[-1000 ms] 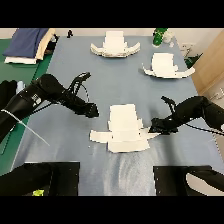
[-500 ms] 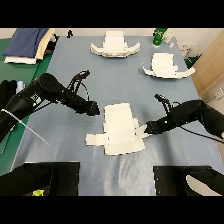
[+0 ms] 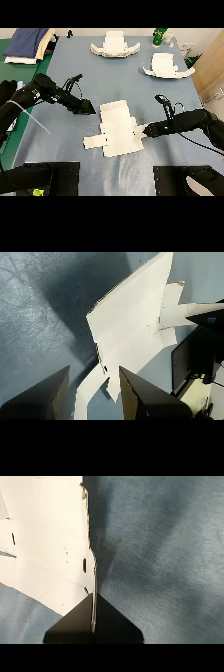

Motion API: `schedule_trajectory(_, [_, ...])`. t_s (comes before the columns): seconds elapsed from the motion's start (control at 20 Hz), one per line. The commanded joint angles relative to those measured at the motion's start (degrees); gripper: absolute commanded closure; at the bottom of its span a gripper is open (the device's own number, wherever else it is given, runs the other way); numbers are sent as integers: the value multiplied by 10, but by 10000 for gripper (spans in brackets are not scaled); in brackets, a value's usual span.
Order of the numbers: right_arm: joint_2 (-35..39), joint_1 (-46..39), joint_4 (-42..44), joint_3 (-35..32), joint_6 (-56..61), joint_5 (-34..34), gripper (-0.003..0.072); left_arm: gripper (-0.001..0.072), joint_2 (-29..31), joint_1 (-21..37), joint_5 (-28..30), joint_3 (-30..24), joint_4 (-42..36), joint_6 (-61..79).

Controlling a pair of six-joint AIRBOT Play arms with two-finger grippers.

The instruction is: Fold the box.

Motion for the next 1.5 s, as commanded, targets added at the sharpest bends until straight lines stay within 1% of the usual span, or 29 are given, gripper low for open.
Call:
schedule_trajectory(0.0, [4, 2, -2, -2, 0, 5, 683, 246, -55, 14, -10, 0, -36, 58])
schedule_trajectory(0.15, [4, 2, -3, -2, 0, 6, 682, 246, -85, 11, -9, 0, -48, 83])
schedule_trajectory(0.3, [4, 2, -9, -2, 0, 6, 683, 247, -98, 10, -14, 0, -119, 144])
schedule_trajectory(0.4, [4, 2, -10, -2, 0, 6, 682, 247, -103, 4, -12, 0, -145, 171])
schedule_trajectory(0.65, [4, 2, -10, -2, 0, 5, 682, 246, -139, -24, 36, 0, -143, 179])
schedule_trajectory(0.75, [4, 2, -10, -2, 0, 5, 682, 246, -160, -38, 41, 0, -150, 194])
schedule_trajectory(0.95, [3, 2, -11, -2, 0, 6, 683, 247, -175, -45, 17, 1, -192, 243])
schedule_trajectory(1.25, [-6, 2, -12, -2, 0, 11, 682, 248, -176, -45, 1, 19, -198, 257])
schedule_trajectory(1.3, [-6, 2, -12, -2, 0, 13, 682, 269, -177, -46, -1, 20, -198, 257])
schedule_trajectory(1.35, [-6, 2, -12, -2, 0, 14, 682, 427, -178, -46, -6, 20, -198, 258])
schedule_trajectory(1.4, [-6, 2, -11, -2, 0, 14, 682, 471, -180, -46, -10, 20, -199, 260])
schedule_trajectory(1.45, [-6, 2, -12, -2, 0, 14, 683, 471, -181, -46, -10, 19, -202, 261])
